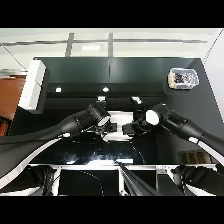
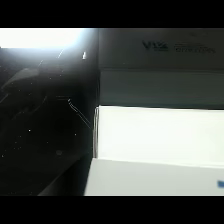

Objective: Fold the box and place the chain.

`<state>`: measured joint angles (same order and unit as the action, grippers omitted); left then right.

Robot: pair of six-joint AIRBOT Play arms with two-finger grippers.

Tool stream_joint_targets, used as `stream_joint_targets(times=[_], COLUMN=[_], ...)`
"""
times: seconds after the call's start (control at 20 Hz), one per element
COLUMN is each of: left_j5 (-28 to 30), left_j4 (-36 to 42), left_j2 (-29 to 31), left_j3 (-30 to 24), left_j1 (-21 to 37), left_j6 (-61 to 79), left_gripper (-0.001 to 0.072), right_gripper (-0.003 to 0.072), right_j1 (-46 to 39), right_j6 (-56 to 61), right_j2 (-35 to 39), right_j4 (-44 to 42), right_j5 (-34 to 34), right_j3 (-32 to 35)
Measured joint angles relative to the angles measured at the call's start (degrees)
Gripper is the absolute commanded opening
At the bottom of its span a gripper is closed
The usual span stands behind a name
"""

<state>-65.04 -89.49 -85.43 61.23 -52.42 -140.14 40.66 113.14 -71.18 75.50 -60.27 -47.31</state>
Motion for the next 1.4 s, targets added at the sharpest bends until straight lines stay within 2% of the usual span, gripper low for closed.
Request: stream_joint_targets(times=[0.4,0.45,0.5,0.6,0.95,1.0,1.25,1.3,1.4], left_j5=[0.00,0.00,0.00,0.00,0.00,0.00,-0.07,-0.11,-0.13], left_j4=[0.20,0.20,0.20,0.20,0.20,0.20,0.20,0.22,0.20], left_j2=[0.00,0.00,-0.02,-0.02,-0.02,-0.02,-0.02,-0.02,-0.02], left_j3=[0.00,0.00,0.00,0.00,0.00,0.00,0.00,0.00,0.00], left_j1=[0.00,0.00,0.00,0.00,0.00,0.00,0.00,0.00,0.00], left_j6=[-0.02,-0.02,-0.02,-0.02,-0.15,-0.13,-0.11,-0.11,0.00], left_gripper=[0.0029,0.0028,0.0028,0.0029,0.0029,0.0028,0.0029,0.0028,0.0028], right_gripper=[0.0299,0.0219,0.0169,0.0132,0.0124,0.0049,0.0055,0.0142,0.0153], right_j1=[3.65,3.78,3.85,3.96,4.00,4.00,4.00,4.00,4.00], right_j6=[9.31,9.92,10.40,11.15,12.04,12.09,12.35,12.24,12.17], right_j2=[-3.26,-3.82,-4.37,-5.27,-6.45,-6.56,-6.75,-6.80,-6.86], right_j4=[5.90,6.40,6.84,7.17,7.58,7.63,7.30,7.21,6.93], right_j5=[-1.81,-1.88,-2.23,-2.58,-2.60,-2.60,-2.14,-2.01,-1.01], right_j3=[-2.75,-3.21,-3.72,-4.39,-5.14,-5.18,-5.25,-5.31,-5.38])
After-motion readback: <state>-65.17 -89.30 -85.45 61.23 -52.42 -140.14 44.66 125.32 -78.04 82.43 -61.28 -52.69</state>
